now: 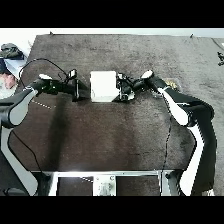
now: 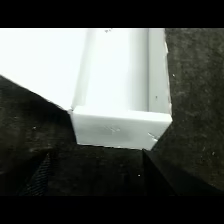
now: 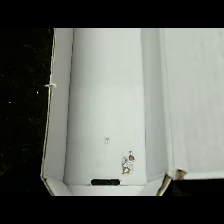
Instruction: Fold the box and place the chain.
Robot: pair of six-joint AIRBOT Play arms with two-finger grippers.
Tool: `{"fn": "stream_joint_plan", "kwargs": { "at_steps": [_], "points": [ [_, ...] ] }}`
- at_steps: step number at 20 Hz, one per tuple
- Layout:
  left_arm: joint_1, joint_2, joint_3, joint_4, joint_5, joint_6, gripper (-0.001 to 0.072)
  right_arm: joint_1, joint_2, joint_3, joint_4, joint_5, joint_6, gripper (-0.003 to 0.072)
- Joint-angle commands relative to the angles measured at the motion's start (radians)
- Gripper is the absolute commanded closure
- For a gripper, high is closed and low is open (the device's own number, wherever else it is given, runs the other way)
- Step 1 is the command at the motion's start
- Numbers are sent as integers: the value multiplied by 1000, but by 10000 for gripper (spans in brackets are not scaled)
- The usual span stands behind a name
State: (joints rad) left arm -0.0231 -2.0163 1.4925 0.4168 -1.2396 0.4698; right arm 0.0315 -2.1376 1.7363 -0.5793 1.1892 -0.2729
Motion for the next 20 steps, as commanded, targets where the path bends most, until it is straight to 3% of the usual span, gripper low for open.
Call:
{"fn": "stream_joint_plan", "kwargs": {
  "at_steps": [1, 9, 14, 20],
  "points": [
    [-11, -15, 2, -2, -43, 37, 89, 1, 0, 1, 0, 0, 0, 360],
    [-28, -15, 2, -10, -59, 38, 89, 1, 0, 1, 0, 0, 0, 360],
    [-57, -25, 2, -13, -19, 48, 89, 1, 0, 1, 0, 0, 0, 360],
    [-50, -26, 3, -8, -75, 64, 89, 1, 0, 1, 0, 0, 0, 360]
  ]
}}
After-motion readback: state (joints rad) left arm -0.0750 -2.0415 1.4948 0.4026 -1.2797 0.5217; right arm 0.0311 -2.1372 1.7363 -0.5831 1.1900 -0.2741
